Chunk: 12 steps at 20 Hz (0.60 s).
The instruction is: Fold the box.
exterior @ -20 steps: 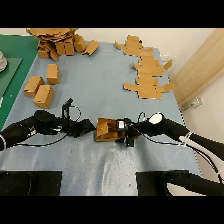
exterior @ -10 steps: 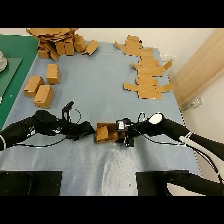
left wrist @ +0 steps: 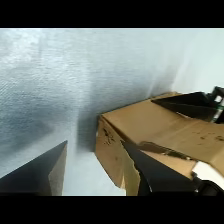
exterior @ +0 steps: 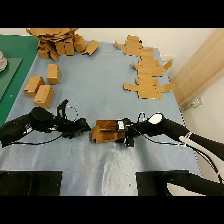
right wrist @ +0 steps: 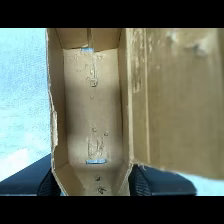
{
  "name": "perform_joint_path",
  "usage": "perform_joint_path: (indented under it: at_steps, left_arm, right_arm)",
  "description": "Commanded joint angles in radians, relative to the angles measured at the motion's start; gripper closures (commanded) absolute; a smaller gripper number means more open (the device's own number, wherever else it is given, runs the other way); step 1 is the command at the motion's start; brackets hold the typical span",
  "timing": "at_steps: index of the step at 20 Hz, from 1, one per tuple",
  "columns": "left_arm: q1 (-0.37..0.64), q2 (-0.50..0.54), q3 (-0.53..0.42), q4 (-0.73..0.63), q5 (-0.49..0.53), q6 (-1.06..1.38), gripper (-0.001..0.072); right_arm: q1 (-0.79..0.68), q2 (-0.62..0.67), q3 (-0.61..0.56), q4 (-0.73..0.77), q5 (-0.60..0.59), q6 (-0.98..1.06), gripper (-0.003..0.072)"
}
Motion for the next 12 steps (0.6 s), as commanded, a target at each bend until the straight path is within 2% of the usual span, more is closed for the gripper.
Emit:
perform_joint_path:
  at_steps: [1, 4, 8, 12]
  left_arm:
    - [0.002, 0.072, 0.015, 0.010, -0.039, -0.042, 0.0182]
    - [-0.005, 0.135, 0.014, 0.016, -0.079, -0.057, 0.0183]
    - [-0.077, 0.090, 0.014, 0.130, -0.063, -0.135, 0.0188]
    - [-0.134, 0.084, 0.015, 0.121, -0.012, -0.135, 0.0188]
  right_arm:
    - [0.000, 0.000, 0.000, 0.000, 0.000, 0.000, 0.0206]
    - [0.000, 0.000, 0.000, 0.000, 0.000, 0.000, 0.0206]
    - [0.000, 0.000, 0.000, 0.000, -0.001, 0.000, 0.0205]
    - [0.000, 0.000, 0.000, 0.000, 0.000, 0.000, 0.0206]
